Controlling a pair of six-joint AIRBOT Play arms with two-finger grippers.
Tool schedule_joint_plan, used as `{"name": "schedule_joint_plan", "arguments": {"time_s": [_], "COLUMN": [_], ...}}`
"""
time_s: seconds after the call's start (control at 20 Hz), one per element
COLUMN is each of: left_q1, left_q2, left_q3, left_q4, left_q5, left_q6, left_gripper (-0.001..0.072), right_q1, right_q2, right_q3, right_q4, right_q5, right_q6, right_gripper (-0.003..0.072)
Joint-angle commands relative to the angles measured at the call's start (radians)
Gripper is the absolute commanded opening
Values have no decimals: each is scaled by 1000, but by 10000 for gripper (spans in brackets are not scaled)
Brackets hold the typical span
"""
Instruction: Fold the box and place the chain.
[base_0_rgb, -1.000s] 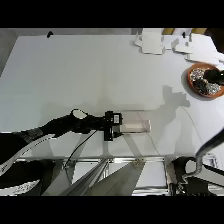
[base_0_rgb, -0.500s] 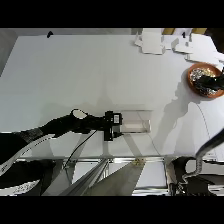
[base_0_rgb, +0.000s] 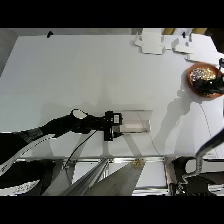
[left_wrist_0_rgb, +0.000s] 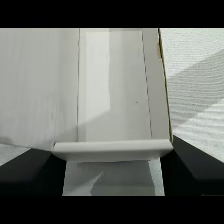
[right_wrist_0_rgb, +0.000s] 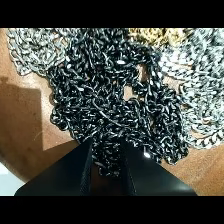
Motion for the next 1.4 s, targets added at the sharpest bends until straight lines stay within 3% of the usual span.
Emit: {"name": "schedule_joint_plan", "arguments": {"time_s": [0.0, 0.1, 0.15, 0.3, 0.7, 0.75, 0.85, 1.35], "left_q1": [0, 0, 0, 0, 0, 0, 0, 0], "left_q2": [0, 0, 0, 0, 0, 0, 0, 0], "left_q3": [0, 0, 0, 0, 0, 0, 0, 0], "left_q4": [0, 0, 0, 0, 0, 0, 0, 0], "left_q5": [0, 0, 0, 0, 0, 0, 0, 0], "left_q6": [0, 0, 0, 0, 0, 0, 0, 0], "left_gripper": [209, 209, 209, 209, 209, 209, 209, 209], "right_q1": [0, 0, 0, 0, 0, 0, 0, -15], "right_q2": [-11, -11, -11, -10, 173, 176, 160, 16], "right_q3": [0, 0, 0, 0, 0, 0, 0, 0], "right_q4": [0, 0, 0, 0, 1, 0, -9, -45], "right_q5": [-13, -27, -27, -12, 49, 53, 61, 63], "right_q6": [0, 0, 0, 0, -3, -3, -3, -4], "right_gripper": [150, 144, 87, 19, 19, 27, 273, 184]}}
